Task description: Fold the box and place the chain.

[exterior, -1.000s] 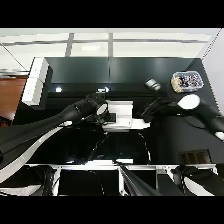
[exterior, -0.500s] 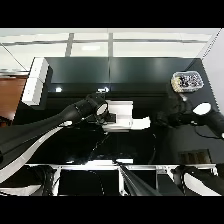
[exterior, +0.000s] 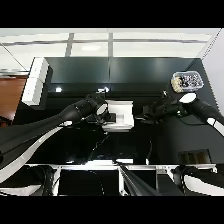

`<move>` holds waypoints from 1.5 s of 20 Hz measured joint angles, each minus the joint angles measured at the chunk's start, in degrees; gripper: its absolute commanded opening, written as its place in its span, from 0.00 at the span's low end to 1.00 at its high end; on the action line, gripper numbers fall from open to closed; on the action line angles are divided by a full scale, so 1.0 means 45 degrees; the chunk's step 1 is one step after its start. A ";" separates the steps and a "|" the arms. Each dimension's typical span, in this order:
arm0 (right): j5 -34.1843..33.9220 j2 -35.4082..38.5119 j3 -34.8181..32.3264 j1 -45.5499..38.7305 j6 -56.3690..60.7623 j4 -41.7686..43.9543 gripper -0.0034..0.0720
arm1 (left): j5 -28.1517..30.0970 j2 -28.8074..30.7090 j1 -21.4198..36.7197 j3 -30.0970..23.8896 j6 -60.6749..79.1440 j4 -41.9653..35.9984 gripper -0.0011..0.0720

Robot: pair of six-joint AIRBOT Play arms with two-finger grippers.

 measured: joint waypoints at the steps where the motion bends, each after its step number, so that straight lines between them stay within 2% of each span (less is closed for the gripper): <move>1: 0.0418 -0.0024 0.0340 0.0024 -0.0044 -0.0097 0.85 | 0.0000 0.0000 0.0000 0.0000 0.0005 0.0000 0.06; 4: 0.1190 -0.0073 0.0957 0.0262 -0.0005 -0.0228 0.85 | 0.0005 0.0000 0.0000 0.0000 0.0024 0.0000 0.06; 6: 0.1438 -0.0073 0.1151 0.0583 0.0117 -0.0248 0.68 | 0.0005 0.0000 0.0000 0.0000 0.0034 0.0000 0.06; 14: 0.0709 -0.0087 0.1593 0.2079 0.1005 -0.0622 0.68 | 0.0005 0.0000 0.0000 0.0000 0.0029 0.0000 0.06; 21: -0.0316 -0.0087 0.2108 0.3245 0.2924 -0.2885 0.68 | 0.0019 -0.0015 0.0000 0.0005 0.0019 0.0000 0.06; 23: -0.0661 -0.0087 0.2161 0.3623 0.3419 -0.3419 0.50 | 0.0019 -0.0024 0.0000 0.0005 0.0019 0.0000 0.06; 30: -0.1802 -0.0087 0.2239 0.5202 0.6096 -0.5994 0.50 | 0.0029 -0.0029 0.0000 0.0005 0.0019 0.0000 0.06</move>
